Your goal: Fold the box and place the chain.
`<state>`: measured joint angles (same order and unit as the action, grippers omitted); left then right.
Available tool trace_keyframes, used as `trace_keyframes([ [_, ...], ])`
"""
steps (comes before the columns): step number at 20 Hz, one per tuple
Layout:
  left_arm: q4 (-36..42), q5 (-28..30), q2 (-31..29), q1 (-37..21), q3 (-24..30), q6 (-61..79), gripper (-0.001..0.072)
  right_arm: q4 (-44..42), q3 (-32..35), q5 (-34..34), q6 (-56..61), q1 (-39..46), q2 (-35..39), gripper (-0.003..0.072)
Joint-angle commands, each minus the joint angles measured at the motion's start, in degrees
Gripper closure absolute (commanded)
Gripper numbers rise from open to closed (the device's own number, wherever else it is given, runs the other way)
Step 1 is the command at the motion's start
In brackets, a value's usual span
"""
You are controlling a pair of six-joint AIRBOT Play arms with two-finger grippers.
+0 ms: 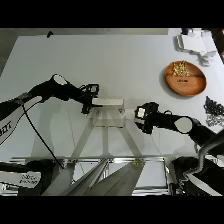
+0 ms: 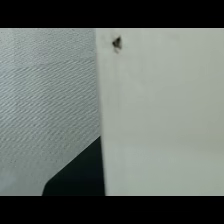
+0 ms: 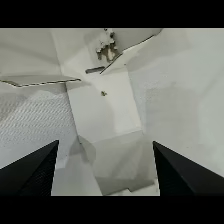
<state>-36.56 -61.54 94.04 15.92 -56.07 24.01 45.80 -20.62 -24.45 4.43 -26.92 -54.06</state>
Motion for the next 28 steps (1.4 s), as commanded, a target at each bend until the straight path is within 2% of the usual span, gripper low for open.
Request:
trace_keyframes([
  [1,0.02,0.0,0.04,0.02,0.02,0.0,0.0702,-1.75,-0.04,3.48,-1.97,-3.06,-4.74,0.0025],
  [5,0.02,0.02,0.04,0.02,0.02,0.0,0.0702,-13.84,-0.04,8.09,-1.95,-7.23,-8.87,0.0025],
  [14,0.02,0.0,0.04,0.02,0.02,0.0,0.0702,-29.51,-1.03,11.61,-1.64,-11.23,-10.78,0.0025],
  [20,0.02,0.0,0.04,0.02,0.02,0.0,0.0702,-27.71,-5.35,9.4,-1.27,-6.99,-10.84,0.0035],
  [24,0.02,0.02,0.04,0.02,0.02,0.0,0.0702,-21.77,-7.3,2.67,-1.46,-3.32,-11.06,0.0038],
  [28,0.0,0.02,0.04,0.02,0.02,0.0,0.0702,-15.67,-12.04,-4.92,-1.62,-0.26,-16.24,0.0041],
])
